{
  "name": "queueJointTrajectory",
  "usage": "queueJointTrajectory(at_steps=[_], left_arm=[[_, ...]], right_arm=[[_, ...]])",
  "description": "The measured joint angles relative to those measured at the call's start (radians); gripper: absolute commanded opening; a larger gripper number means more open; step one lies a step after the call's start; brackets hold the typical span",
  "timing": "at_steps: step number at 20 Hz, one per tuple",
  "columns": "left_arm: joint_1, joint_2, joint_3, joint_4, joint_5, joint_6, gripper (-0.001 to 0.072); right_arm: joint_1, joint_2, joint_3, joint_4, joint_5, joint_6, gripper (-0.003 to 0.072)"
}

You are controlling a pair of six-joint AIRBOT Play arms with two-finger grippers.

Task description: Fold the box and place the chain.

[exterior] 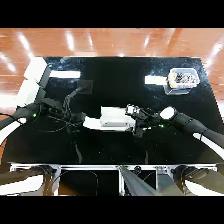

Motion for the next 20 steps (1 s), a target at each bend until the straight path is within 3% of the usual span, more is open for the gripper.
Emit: queueJointTrajectory(at_steps=[2,4,7,8,9,15,20], left_arm=[[-0.018,-0.001,0.007,-0.03,0.0,0.006,0.0396],[-0.027,0.002,0.023,-0.05,0.018,0.011,0.0465],[-0.032,0.005,0.058,-0.063,0.05,0.014,0.048],[-0.034,0.007,0.071,-0.066,0.064,0.015,0.0605],[-0.035,0.008,0.081,-0.077,0.076,0.017,0.0646],[-0.057,0.009,0.117,-0.113,0.103,0.014,0.0646],[-0.123,0.012,0.123,-0.101,0.066,-0.02,0.0646]], right_arm=[[0.0,0.0,0.0,0.0,0.0,0.0,0.053],[0.0,0.0,0.0,0.0,0.0,0.0,0.053],[0.0,0.0,0.0,0.0,0.0,0.0,0.053],[0.0,0.0,0.0,0.0,0.0,0.0,0.0529],[0.0,0.0,0.0,0.0,0.0,0.0,0.053],[0.0,0.0,0.0,0.0,0.0,0.0,0.053],[0.0,0.0,0.0,0.0,0.0,0.0,0.0529]])
